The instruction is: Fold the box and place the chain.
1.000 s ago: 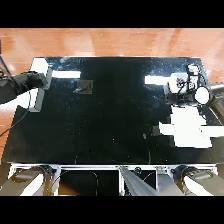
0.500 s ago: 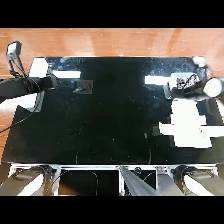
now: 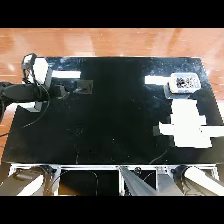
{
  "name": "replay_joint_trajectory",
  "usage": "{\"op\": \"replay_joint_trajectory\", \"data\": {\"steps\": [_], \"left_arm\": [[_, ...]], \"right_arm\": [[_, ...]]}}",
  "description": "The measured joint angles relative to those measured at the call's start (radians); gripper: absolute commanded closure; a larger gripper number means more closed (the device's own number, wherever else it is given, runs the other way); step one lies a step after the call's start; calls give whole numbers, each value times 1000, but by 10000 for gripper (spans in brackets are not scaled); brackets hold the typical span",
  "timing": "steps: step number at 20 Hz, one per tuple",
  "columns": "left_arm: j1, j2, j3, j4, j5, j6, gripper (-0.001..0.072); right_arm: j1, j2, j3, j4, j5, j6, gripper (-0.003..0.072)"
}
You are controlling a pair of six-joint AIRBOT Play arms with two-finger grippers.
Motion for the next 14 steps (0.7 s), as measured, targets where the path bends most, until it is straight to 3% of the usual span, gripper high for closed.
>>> {"op": "replay_joint_trajectory", "data": {"steps": [7,14], "left_arm": [[-19,-6,-12,-3,-73,-26,98],[-21,-6,-13,-2,-171,-30,98]], "right_arm": [[-372,-200,37,178,198,-294,-34],[-455,-397,56,272,376,-389,-34]]}}
